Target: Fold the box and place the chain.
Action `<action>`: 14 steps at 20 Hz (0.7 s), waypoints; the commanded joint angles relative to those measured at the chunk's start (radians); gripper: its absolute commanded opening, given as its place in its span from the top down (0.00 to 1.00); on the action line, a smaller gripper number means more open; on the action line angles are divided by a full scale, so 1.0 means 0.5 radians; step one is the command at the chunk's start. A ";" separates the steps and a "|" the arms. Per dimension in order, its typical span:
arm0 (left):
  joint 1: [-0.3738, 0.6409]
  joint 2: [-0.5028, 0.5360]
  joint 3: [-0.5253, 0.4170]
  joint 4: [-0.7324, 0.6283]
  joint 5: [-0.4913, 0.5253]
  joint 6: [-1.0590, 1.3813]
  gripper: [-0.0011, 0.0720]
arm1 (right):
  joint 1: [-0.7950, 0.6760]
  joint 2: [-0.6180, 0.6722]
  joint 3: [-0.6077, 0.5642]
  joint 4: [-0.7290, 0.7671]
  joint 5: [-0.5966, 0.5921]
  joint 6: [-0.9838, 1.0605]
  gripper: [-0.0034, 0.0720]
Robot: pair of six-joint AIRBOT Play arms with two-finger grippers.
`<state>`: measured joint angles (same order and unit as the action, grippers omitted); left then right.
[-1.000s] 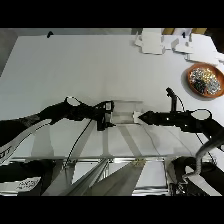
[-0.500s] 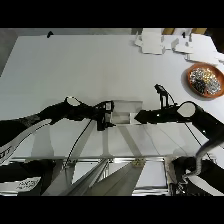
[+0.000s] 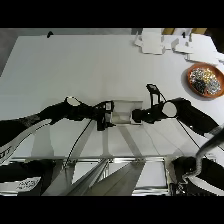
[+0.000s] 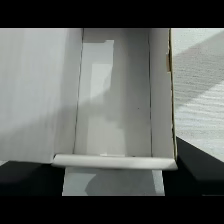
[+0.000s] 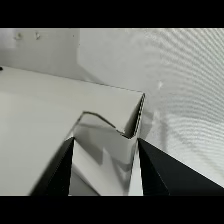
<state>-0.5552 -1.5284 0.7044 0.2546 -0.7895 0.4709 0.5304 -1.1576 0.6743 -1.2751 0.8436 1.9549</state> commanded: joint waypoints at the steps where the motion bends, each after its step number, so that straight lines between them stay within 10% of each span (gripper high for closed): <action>1: 0.000 0.000 0.000 0.000 0.000 0.000 0.55 | 0.129 -0.115 0.111 -0.361 0.204 0.417 0.43; 14: 0.000 0.001 0.000 0.001 0.000 0.000 0.55 | 0.236 -0.193 0.158 -0.493 0.226 0.600 0.92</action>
<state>-0.5556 -1.5284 0.7048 0.2531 -0.7898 0.4709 0.6361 -1.2373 0.7528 -1.5196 0.9573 2.2486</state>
